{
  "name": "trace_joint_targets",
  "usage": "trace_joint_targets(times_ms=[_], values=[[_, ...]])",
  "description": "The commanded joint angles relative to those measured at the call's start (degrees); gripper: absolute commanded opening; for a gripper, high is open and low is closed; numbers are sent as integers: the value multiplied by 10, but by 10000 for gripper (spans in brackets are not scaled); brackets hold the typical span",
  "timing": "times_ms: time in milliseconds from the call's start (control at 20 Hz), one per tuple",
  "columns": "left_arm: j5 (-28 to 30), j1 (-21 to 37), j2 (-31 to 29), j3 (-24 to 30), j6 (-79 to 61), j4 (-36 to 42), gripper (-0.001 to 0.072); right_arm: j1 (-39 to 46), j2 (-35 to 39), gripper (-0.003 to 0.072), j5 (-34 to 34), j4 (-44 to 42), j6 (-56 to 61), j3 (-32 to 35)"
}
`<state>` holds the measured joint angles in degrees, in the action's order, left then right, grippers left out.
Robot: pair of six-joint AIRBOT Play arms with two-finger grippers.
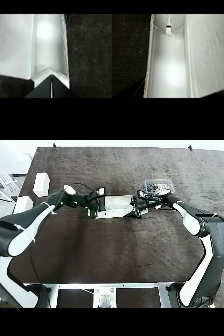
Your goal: Fold the box and place the chain.
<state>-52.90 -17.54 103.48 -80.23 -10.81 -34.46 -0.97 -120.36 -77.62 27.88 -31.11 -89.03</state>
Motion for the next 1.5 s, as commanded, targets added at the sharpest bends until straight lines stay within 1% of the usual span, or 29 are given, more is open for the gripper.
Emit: trace_joint_targets(times_ms=[0,100,300,350,400,550,600,700,800,950,1000,1250,1350,1450], values=[[-49,21,-32,0,27,-1,17,0,0,478,0,0,0,0],[-65,27,-58,1,79,-4,16,0,0,478,0,0,0,0],[-96,35,-114,3,286,-72,14,0,0,478,0,0,0,0],[-92,35,-133,14,325,-87,14,0,0,478,0,0,0,0],[-73,35,-155,34,358,-94,14,0,0,478,0,0,0,0],[15,36,-232,127,452,-119,14,0,0,478,0,0,0,0],[31,40,-251,156,492,-118,14,0,0,478,0,0,0,0],[34,56,-275,201,548,-115,15,0,0,478,0,0,0,0],[46,73,-278,230,594,-108,15,0,0,478,0,0,0,0],[104,81,-278,259,635,-93,18,0,0,478,0,0,0,0],[115,81,-277,264,650,-90,18,0,0,478,0,0,0,0],[121,90,-269,265,695,-90,20,0,0,478,0,0,0,0],[125,101,-243,265,699,-81,19,0,0,478,0,0,0,0],[110,117,-201,259,690,-45,19,0,0,478,0,0,0,0]])
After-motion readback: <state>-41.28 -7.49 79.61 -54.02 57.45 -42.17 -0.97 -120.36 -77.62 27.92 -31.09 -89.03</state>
